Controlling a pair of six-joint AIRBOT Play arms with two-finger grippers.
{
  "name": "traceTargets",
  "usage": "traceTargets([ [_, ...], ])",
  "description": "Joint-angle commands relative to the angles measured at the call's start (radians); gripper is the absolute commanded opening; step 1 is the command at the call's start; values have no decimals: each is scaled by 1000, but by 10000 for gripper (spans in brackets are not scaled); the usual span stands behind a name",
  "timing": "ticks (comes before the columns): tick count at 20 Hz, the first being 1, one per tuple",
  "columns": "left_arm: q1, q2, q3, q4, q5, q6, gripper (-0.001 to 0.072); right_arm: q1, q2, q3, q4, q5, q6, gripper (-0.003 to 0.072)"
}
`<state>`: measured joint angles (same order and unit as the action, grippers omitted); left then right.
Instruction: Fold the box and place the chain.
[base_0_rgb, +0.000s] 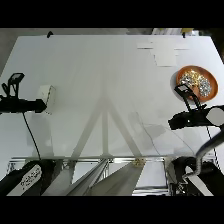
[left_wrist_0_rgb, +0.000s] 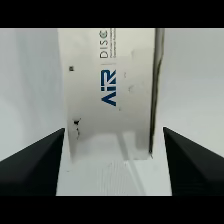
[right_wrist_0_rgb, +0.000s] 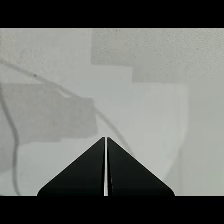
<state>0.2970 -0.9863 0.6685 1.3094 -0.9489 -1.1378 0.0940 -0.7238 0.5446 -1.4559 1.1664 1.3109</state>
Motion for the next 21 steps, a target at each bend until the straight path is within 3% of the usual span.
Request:
traceTargets([
  [1, -2, 192, 0, -19, -26, -18, 414, -1, 1, 0, 0, 0, 0, 16],
  [4, -31, 339, 0, -4, -89, -15, 219, -1, 1, 0, 0, 0, 0, 16],
  [6, -70, 362, 0, 16, -171, -14, 117, -1, 1, 0, 0, 0, 0, 16],
  [8, -100, 357, 0, 20, -183, -13, 5, -1, 1, 0, 0, 0, 0, 16],
  [21, -106, 339, 0, 16, -143, -14, 12, -1, 1, 0, 0, 0, 0, 16],
])
